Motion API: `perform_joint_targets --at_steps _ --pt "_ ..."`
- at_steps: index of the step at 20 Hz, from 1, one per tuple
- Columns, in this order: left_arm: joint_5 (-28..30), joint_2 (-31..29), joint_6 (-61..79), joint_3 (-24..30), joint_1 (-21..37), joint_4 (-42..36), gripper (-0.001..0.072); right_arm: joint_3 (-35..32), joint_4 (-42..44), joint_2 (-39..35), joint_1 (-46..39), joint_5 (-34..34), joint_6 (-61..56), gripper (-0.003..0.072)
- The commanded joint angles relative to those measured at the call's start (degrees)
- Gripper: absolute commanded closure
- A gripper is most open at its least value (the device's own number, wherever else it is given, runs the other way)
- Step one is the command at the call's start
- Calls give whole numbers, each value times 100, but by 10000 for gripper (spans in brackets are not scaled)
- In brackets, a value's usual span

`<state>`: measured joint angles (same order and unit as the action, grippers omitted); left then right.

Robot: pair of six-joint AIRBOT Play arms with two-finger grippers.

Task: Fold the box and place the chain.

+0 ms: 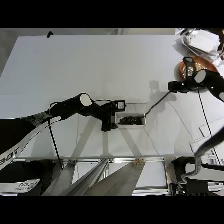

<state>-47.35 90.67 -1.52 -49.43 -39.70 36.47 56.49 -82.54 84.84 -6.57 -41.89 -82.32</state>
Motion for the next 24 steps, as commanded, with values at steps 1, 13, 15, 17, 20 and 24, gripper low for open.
perform_joint_targets --at_steps 1,13,15,17,20,24 --pt "0 -4 0 2 -2 0 578 101 -7 361 -11 90 -22 390" --pt "0 -4 0 0 -2 0 578 109 20 -452 -11 -269 236 671" --pt "0 -4 0 2 -2 0 578 109 26 -962 -9 -540 332 672" --pt "-2 -4 0 0 -4 -2 578 109 31 -1543 -9 -933 420 672" --pt "0 -4 0 0 -2 0 578 109 72 -2540 103 -1718 636 672" --pt "-17 -4 0 0 -2 0 578 109 339 -3906 435 -2354 638 671"
